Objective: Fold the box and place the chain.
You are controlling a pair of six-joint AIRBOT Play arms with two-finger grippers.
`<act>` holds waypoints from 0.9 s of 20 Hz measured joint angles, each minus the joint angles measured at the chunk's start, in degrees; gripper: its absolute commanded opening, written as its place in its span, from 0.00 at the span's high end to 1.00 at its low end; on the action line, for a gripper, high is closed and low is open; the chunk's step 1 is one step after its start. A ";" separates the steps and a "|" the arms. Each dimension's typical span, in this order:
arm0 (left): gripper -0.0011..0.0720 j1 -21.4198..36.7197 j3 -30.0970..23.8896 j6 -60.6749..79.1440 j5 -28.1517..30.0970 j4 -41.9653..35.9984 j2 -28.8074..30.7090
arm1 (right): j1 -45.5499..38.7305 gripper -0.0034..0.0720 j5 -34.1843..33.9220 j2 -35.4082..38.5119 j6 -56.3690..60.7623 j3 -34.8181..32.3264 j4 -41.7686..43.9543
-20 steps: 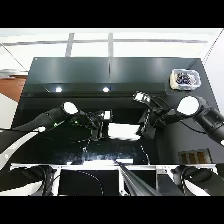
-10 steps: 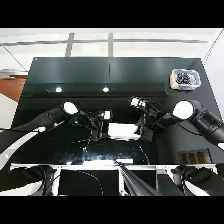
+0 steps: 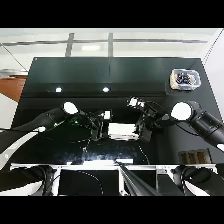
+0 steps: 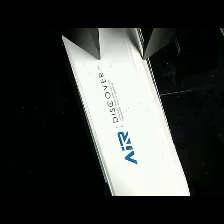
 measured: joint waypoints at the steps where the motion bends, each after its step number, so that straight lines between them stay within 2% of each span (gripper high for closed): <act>1: 0.30 0.00 0.00 0.02 0.00 0.00 0.00 | 0.00 0.64 -0.07 -0.02 0.24 0.00 -0.02; 17: 0.30 0.00 0.00 0.04 -0.07 0.02 -0.02 | 0.07 0.63 0.07 0.00 2.16 -2.03 0.61; 18: 0.30 0.00 0.00 0.04 -0.07 0.02 -0.02 | 0.07 0.52 0.07 0.00 2.19 -2.08 0.61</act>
